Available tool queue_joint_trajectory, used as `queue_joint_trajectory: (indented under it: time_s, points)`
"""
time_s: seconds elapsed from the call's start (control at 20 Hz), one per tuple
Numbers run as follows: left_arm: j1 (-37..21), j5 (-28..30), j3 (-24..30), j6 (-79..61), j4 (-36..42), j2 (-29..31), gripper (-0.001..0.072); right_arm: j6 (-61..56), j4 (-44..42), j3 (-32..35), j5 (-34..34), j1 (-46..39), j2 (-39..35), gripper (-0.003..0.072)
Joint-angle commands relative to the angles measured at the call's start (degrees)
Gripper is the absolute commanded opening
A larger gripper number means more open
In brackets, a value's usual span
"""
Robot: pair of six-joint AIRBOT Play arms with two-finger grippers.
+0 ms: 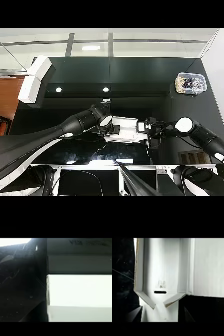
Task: Fold the box and place the chain.
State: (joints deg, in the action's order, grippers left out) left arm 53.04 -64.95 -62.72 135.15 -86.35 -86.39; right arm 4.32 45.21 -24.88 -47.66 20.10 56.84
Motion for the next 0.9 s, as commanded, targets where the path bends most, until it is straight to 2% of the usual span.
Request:
queue_joint_trajectory:
  time_s: [0.0,0.05,0.1,0.2,0.55,0.85]
  points:
    - [0.0,0.4,0.0,0.1,0.0,0.0,0.0026,-0.9,-1.3,0.0,-0.7,0.3,0.3,0.0622]
    - [0.0,0.3,0.0,0.1,0.1,0.0,0.0026,-0.9,-1.7,0.0,-0.7,1.0,0.8,0.0615]
    - [0.0,0.3,0.0,0.1,0.1,0.0,0.0026,-0.9,-2.3,0.0,-0.4,1.6,1.2,0.046]
    - [0.0,0.3,0.0,0.1,0.1,0.0,0.0026,-0.9,-4.9,0.0,0.4,2.3,2.2,0.02]
    - [0.0,0.3,0.0,0.1,0.1,0.0,0.0026,-1.0,-18.1,0.0,2.3,2.4,5.2,0.0203]
    - [0.0,0.3,0.0,0.1,0.1,0.0,0.0026,-0.9,-19.2,0.0,3.0,2.4,7.7,0.0201]
